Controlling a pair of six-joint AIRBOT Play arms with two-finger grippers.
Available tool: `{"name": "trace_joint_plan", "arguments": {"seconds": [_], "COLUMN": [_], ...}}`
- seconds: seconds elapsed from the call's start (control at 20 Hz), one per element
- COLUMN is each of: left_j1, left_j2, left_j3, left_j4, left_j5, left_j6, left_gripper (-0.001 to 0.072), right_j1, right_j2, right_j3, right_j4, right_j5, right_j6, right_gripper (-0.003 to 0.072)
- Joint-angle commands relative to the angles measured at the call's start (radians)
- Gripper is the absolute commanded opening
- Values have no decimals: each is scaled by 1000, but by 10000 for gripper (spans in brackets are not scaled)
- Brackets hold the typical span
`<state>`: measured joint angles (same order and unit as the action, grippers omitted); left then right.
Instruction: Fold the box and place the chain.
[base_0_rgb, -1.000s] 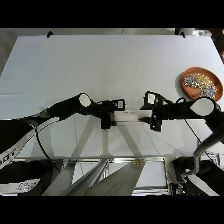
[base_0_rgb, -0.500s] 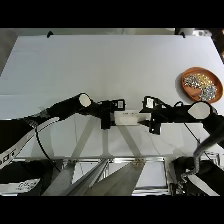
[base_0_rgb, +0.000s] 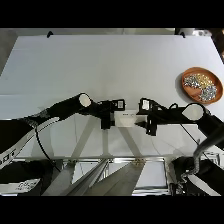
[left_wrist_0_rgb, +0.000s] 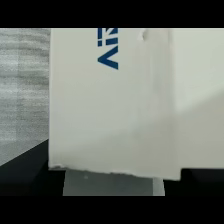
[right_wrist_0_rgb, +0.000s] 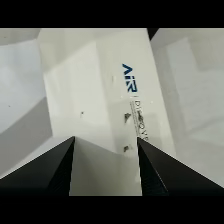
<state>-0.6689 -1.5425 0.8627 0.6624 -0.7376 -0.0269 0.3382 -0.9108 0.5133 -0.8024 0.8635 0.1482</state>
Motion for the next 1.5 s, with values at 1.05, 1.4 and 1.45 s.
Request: {"name": "trace_joint_plan", "arguments": {"seconds": [1.05, 1.4, 1.45], "left_j1": [0, 0, 0], "left_j2": [0, 0, 0], "left_j3": [0, 0, 0], "left_j4": [0, 0, 0], "left_j5": [0, 0, 0], "left_j6": [0, 0, 0], "left_gripper": [392, 392, 392], "right_j1": [45, 45, 45], "right_j2": [-54, -54, -53], "right_j3": [0, 0, 0], "right_j4": [-37, -39, -40], "right_j5": [10, -47, -47], "right_j6": [-158, -156, -156], "right_gripper": [400, 306, 295]}}
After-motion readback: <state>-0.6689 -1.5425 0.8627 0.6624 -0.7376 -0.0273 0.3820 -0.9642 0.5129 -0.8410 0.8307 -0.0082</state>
